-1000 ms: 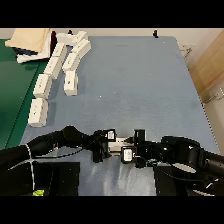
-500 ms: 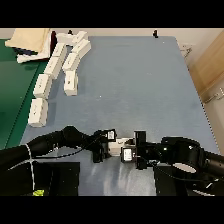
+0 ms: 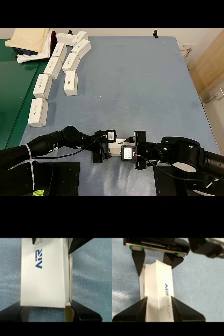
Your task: Fold the box.
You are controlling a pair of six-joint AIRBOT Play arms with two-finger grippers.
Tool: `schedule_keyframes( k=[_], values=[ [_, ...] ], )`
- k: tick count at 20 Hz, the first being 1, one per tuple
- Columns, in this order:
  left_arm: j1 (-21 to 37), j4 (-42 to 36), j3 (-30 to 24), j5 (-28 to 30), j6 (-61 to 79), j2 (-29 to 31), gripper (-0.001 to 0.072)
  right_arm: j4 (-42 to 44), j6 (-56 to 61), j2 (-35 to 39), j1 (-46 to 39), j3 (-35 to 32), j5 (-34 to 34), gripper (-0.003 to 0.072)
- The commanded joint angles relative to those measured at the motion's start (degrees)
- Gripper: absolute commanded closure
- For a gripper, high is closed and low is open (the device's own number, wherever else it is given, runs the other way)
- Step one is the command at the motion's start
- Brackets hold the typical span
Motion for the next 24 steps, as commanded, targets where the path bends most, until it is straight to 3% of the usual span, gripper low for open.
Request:
schedule_keyframes(
  k=[1,9,14,15,16,17,20,24],
  values=[
    [0.1,0.0,0.0,0.2,-0.1,0.0,0.0269,0.3,0.0,0.0,0.1,0.1,-0.9,0.0223],
    [0.1,0.0,0.0,0.2,-0.1,0.0,0.0269,4.0,0.0,0.7,0.1,0.1,-1.0,0.0224],
    [0.1,0.0,0.0,0.2,-0.1,0.0,0.0268,8.6,4.8,6.5,0.0,0.4,-0.7,0.0235],
    [0.1,0.0,0.0,0.2,-0.1,0.0,0.0269,8.6,10.1,7.8,0.0,0.4,-0.5,0.0357],
    [0.1,0.0,0.0,0.2,-0.1,0.0,0.0268,8.6,17.7,9.0,0.0,0.4,-0.3,0.06],
    [0.1,0.0,0.0,0.2,-0.1,0.0,0.0268,8.6,24.9,9.6,0.0,0.1,-0.3,0.0684],
    [0.1,0.0,0.0,0.2,-0.1,0.0,0.0268,8.6,36.7,10.4,0.0,-3.2,-3.9,0.0686],
    [0.1,0.0,0.0,0.2,-0.1,0.0,0.0268,8.6,43.7,13.5,0.0,-9.2,-12.5,0.0686]
  ],
)
